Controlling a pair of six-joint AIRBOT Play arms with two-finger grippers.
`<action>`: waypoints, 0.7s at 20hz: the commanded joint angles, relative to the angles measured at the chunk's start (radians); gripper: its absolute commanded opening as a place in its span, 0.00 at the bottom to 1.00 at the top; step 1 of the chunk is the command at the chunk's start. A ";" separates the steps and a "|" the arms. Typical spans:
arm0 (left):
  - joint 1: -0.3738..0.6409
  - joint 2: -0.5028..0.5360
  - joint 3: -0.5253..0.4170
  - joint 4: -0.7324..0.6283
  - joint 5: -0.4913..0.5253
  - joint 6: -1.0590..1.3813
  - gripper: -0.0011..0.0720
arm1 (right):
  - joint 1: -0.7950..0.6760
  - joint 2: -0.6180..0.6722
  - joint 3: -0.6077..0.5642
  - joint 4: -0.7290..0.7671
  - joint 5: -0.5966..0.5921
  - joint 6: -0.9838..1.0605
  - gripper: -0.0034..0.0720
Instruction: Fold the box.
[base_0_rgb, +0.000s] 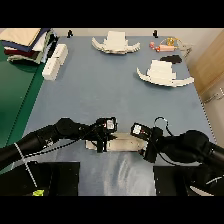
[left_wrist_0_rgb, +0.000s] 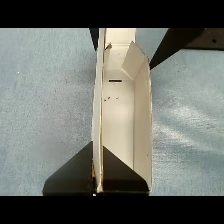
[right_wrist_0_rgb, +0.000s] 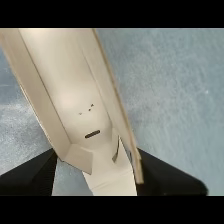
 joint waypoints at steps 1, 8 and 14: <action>-0.001 -0.001 0.000 0.000 0.001 0.000 0.04 | -0.201 -0.006 -0.023 0.299 0.047 -0.442 1.00; -0.001 -0.001 0.000 0.000 0.001 0.000 0.04 | -0.373 -0.166 -0.023 0.570 0.004 -0.835 1.00; -0.001 -0.001 0.000 0.000 0.001 0.000 0.04 | -0.373 -0.169 -0.020 0.558 -0.009 -0.792 1.00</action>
